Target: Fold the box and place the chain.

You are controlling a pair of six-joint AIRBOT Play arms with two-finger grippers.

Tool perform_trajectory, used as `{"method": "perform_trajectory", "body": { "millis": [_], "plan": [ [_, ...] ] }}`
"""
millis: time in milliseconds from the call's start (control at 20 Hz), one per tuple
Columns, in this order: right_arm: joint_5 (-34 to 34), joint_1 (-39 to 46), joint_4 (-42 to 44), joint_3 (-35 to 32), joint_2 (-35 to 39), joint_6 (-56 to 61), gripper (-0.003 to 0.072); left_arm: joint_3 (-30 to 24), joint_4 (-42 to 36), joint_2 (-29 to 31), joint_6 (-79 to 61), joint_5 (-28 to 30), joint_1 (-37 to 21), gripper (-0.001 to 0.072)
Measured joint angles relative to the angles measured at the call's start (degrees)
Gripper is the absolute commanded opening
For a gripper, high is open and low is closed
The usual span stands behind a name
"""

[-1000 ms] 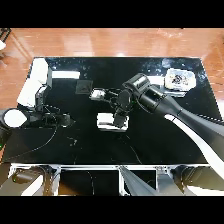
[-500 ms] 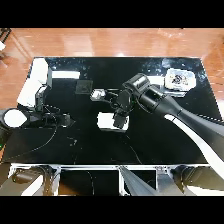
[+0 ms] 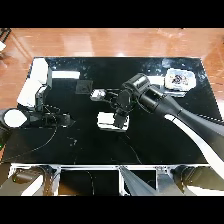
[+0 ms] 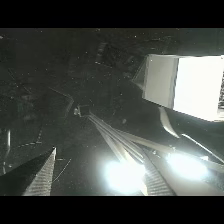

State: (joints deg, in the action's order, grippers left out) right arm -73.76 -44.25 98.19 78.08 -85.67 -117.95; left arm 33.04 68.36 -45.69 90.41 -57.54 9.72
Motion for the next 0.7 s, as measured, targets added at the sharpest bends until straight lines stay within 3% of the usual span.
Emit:
{"method": "perform_trajectory", "body": {
  "millis": [600, 650, 700],
  "plan": [
    [0.2, -0.2, 0.7, -2.0, 0.0, -0.1, 0.0163, 0.0, 0.0, 0.0, 0.0, 0.0, 0.0, 0.0631],
    [0.5, -0.3, 0.8, -2.5, 0.0, -0.1, 0.0174, 0.0, 0.0, 0.0, 0.0, 0.0, 0.0, 0.0631],
    [0.7, -0.4, 0.9, -2.8, 0.0, -0.1, 0.0315, 0.0, 0.0, 0.0, 0.0, 0.0, 0.0, 0.0631]
  ]
}}
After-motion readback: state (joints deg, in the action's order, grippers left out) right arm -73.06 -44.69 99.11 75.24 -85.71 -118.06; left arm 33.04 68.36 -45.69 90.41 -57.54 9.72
